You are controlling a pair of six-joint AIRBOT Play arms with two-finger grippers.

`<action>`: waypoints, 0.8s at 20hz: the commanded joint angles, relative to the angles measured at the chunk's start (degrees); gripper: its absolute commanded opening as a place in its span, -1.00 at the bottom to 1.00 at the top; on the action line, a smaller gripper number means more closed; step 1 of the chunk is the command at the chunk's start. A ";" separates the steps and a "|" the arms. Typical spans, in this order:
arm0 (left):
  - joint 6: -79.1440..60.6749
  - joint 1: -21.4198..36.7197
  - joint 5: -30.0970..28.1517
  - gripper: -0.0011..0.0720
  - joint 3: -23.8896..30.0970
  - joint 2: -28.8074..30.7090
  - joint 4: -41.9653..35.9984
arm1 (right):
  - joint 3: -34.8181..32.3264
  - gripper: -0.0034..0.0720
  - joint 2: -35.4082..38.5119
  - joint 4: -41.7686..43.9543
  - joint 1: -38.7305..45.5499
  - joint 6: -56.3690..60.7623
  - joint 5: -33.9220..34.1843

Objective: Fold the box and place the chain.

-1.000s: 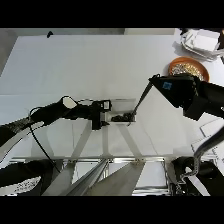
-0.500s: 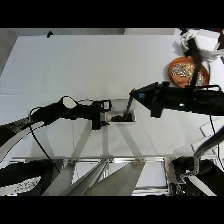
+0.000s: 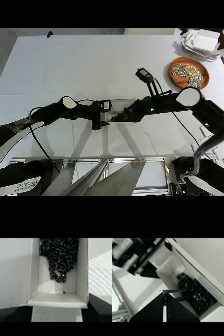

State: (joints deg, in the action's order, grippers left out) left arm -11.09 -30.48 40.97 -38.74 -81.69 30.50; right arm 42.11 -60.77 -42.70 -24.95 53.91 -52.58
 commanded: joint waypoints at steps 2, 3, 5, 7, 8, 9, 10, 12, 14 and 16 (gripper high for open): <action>0.00 0.02 0.00 -0.61 -0.02 0.00 0.02 | -4.20 -0.88 -6.01 -1.03 -0.35 -0.44 4.61; -0.02 0.02 0.00 -0.61 -0.02 0.00 0.02 | -4.44 -0.88 -6.86 -1.05 -0.35 -0.44 5.09; -0.02 0.02 0.00 -0.61 -0.02 0.00 0.02 | -4.46 -0.88 -8.13 -1.05 -0.35 -0.44 6.10; -0.02 0.02 0.00 -0.61 -0.02 0.00 0.02 | -4.44 -0.87 -8.39 -1.05 -0.33 -0.44 7.30; 0.00 0.02 0.00 -0.61 -0.02 0.00 0.00 | -4.42 -0.64 -8.37 -0.96 -0.33 -0.44 7.28; -0.02 0.02 0.00 -0.61 -0.02 0.00 0.02 | -4.37 -0.21 -8.04 -0.76 -0.33 -0.44 7.02; -0.02 0.02 0.00 -0.61 -0.02 0.00 0.02 | -4.37 -0.11 -6.75 -0.79 -0.33 -0.44 6.56; 0.00 0.02 0.00 -0.61 -0.02 0.00 0.02 | -3.82 -0.12 -2.03 -0.90 -0.28 -0.46 5.95; -0.02 0.02 0.00 -0.61 -0.02 0.00 0.00 | -1.97 -0.12 4.33 -1.79 -0.28 -0.98 5.01; -0.02 0.02 0.00 -0.61 -0.02 0.00 0.02 | 0.44 -0.13 10.86 -4.63 -0.26 -1.79 5.20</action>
State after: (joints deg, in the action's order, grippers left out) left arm -11.09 -30.48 40.99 -38.74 -81.69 30.50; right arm 40.18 -57.36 -44.69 -25.23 52.95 -47.22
